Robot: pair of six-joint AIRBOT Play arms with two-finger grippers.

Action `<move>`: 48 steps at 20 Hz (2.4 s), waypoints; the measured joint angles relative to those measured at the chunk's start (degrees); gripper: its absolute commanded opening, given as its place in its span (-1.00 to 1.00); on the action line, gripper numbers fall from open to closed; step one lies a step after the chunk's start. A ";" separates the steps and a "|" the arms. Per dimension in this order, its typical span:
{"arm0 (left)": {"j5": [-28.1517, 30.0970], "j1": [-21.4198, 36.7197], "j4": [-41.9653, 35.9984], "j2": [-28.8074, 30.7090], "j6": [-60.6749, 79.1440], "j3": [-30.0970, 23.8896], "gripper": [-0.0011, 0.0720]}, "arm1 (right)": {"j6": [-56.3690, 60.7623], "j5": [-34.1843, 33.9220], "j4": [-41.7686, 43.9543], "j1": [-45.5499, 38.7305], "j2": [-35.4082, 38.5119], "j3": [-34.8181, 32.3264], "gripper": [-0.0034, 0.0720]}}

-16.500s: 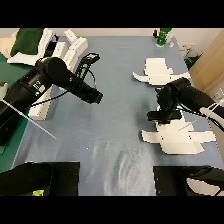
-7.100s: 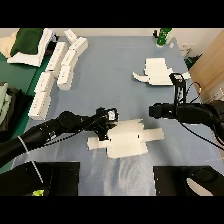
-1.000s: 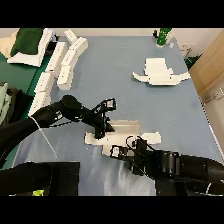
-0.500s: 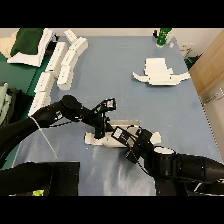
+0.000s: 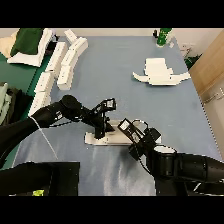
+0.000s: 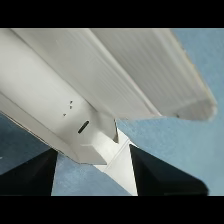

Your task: Fold the box.

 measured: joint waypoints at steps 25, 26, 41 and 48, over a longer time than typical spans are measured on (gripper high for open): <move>-0.07 -0.02 0.00 0.00 0.00 0.00 -0.92 | -111.60 15.21 67.08 -48.00 5.84 -7.93 0.98; -0.07 -0.02 0.00 -0.02 -0.02 0.00 -0.92 | -112.74 15.26 67.63 -48.15 5.20 -7.96 0.98; -0.07 -0.02 0.00 0.00 0.00 -0.02 -0.92 | -123.51 14.84 74.10 -52.24 -4.61 -8.13 0.98; -0.07 0.00 0.00 0.00 0.00 0.00 -0.92 | -123.64 15.04 74.20 -51.74 -5.03 -8.15 0.98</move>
